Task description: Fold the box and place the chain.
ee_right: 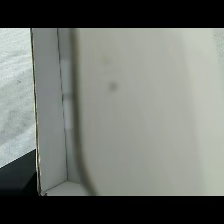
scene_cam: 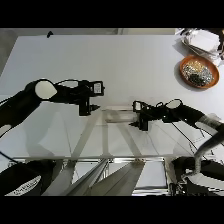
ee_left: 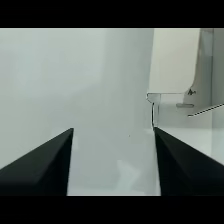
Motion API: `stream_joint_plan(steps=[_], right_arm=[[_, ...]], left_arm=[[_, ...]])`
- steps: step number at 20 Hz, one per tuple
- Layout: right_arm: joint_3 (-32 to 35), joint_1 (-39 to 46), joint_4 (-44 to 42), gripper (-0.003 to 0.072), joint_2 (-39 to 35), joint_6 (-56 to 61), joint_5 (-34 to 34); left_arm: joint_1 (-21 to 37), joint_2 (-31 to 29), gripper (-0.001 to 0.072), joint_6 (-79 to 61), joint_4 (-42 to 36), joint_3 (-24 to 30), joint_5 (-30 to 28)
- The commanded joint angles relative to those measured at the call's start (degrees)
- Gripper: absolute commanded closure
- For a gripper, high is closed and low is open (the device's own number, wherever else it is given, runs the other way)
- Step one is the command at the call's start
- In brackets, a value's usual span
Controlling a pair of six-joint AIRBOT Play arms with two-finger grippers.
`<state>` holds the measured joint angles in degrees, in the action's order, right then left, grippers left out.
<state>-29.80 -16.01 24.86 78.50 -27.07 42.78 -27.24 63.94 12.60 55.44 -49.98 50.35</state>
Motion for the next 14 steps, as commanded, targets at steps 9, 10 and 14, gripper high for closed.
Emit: stream_joint_plan(steps=[9,10,14], right_arm=[[-0.02,0.0,-0.02,0.0283,-0.04,0.0,0.04],[-0.02,0.02,-0.02,0.0283,-0.04,0.02,0.04],[-0.02,0.02,-0.02,0.0283,-0.04,0.0,0.04]], left_arm=[[-6.16,-0.37,0.0709,15.96,-6.16,0.04,13.77],[-8.2,1.2,0.0709,15.96,-6.14,0.04,12.11],[-13.49,8.24,0.071,15.93,-6.14,0.04,-3.06]])
